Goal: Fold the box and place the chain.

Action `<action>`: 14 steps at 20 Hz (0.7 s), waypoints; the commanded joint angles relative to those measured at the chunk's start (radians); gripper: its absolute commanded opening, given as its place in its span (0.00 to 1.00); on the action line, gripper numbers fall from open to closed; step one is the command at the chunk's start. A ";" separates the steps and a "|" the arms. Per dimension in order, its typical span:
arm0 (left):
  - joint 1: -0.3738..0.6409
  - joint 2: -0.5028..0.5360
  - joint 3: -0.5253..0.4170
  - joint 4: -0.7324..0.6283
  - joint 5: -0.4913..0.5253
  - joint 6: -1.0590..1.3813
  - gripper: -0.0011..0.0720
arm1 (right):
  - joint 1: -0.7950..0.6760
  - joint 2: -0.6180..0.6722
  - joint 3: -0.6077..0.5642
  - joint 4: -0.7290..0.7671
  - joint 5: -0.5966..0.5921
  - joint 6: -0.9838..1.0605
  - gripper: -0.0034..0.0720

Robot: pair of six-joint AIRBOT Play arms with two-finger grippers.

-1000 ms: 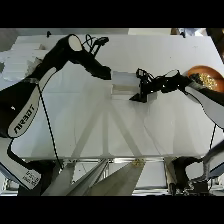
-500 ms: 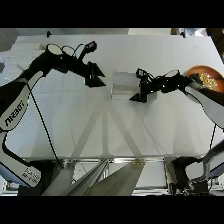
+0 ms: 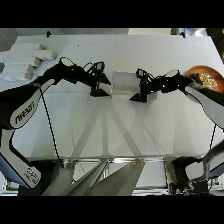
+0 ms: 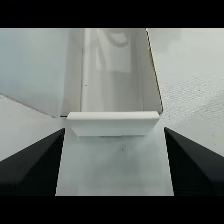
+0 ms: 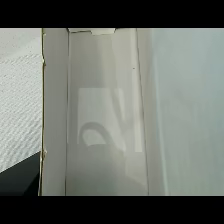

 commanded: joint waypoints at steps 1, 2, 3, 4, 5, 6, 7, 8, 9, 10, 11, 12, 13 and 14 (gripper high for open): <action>-0.027 -0.027 -0.004 -0.006 0.060 0.022 0.97 | 0.000 0.001 0.000 0.000 0.000 0.000 0.70; -0.029 -0.028 -0.004 -0.009 0.076 0.021 0.97 | 0.000 0.001 0.000 0.000 0.000 0.000 0.70; -0.032 -0.028 -0.004 -0.014 0.090 0.017 0.97 | 0.000 0.001 0.000 0.000 0.000 0.000 0.70; -0.033 -0.029 -0.004 -0.037 0.095 0.018 0.97 | 0.000 0.001 0.000 0.000 0.000 0.000 0.70; -0.033 -0.029 -0.004 -0.068 0.097 0.018 0.97 | 0.000 0.001 0.000 0.000 0.000 0.000 0.70; -0.033 -0.031 -0.004 -0.097 0.098 0.018 0.97 | 0.000 0.001 0.000 0.000 0.000 0.000 0.70; -0.035 -0.033 -0.004 -0.116 0.097 0.018 0.97 | 0.000 0.001 0.000 0.000 0.000 0.000 0.70; -0.040 -0.034 -0.004 -0.111 0.097 0.018 0.97 | 0.000 0.001 0.000 0.000 0.000 0.000 0.70; -0.044 -0.034 -0.004 -0.101 0.093 0.018 0.97 | 0.000 0.001 0.000 0.000 0.000 0.000 0.70; -0.048 -0.035 -0.004 -0.090 0.085 0.018 0.97 | 0.000 0.001 0.000 0.000 0.000 0.000 0.70; -0.052 -0.035 -0.004 -0.082 0.080 0.018 0.97 | 0.000 0.001 0.000 0.000 0.000 0.000 0.70; -0.058 -0.035 -0.004 -0.073 0.079 0.018 0.97 | 0.000 0.001 0.000 0.000 0.000 0.000 0.70; -0.062 -0.035 -0.004 -0.069 0.079 0.017 0.97 | 0.000 0.001 0.000 0.000 0.000 0.000 0.70; -0.064 -0.035 -0.004 -0.061 0.079 0.016 0.97 | 0.000 0.001 0.000 0.000 0.000 0.000 0.70</action>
